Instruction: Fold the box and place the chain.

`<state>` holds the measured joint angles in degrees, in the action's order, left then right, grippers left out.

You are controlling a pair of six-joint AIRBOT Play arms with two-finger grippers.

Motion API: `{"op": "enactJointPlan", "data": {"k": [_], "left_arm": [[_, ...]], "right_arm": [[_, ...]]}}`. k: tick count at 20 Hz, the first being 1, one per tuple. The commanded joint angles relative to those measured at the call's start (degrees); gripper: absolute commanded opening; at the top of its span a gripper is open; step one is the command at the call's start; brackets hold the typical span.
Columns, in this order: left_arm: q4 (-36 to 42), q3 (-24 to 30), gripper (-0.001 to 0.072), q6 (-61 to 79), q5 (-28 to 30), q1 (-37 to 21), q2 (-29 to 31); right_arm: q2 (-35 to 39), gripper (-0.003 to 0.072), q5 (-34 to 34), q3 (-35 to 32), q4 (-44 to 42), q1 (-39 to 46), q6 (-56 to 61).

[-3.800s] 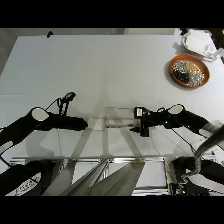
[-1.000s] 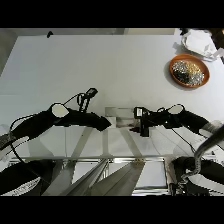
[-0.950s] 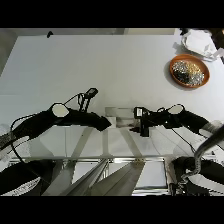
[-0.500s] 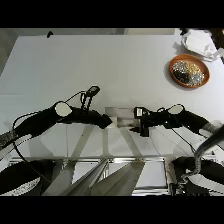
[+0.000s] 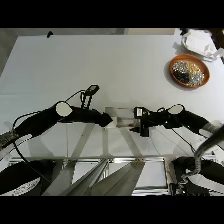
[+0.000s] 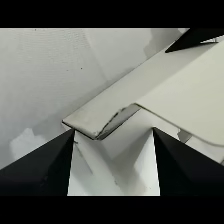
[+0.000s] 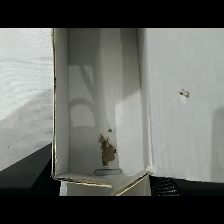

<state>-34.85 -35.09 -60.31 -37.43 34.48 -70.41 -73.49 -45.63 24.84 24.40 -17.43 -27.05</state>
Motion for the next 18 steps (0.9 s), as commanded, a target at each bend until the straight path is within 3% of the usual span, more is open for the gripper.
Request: {"op": "enactJointPlan", "data": {"k": [1,6,13,18], "left_arm": [[-0.63,-0.04,0.0527,-0.17,-3.58,-0.42,0.87],[-1.84,-0.04,0.053,-0.2,-8.09,-0.28,0.46],[-2.47,-0.04,0.0528,-5.81,1.29,0.17,-1.18],[-2.29,-0.04,0.0488,-5.77,2.29,0.26,-1.2]], "right_arm": [[0.04,0.0337,0.0,-0.02,-0.02,0.0,0.02],[0.04,0.0337,0.0,-0.02,-0.02,0.0,0.02],[0.04,0.0337,0.0,-0.02,-0.02,0.0,0.02],[0.04,0.0337,0.0,-0.02,-0.02,0.0,0.02]]}}
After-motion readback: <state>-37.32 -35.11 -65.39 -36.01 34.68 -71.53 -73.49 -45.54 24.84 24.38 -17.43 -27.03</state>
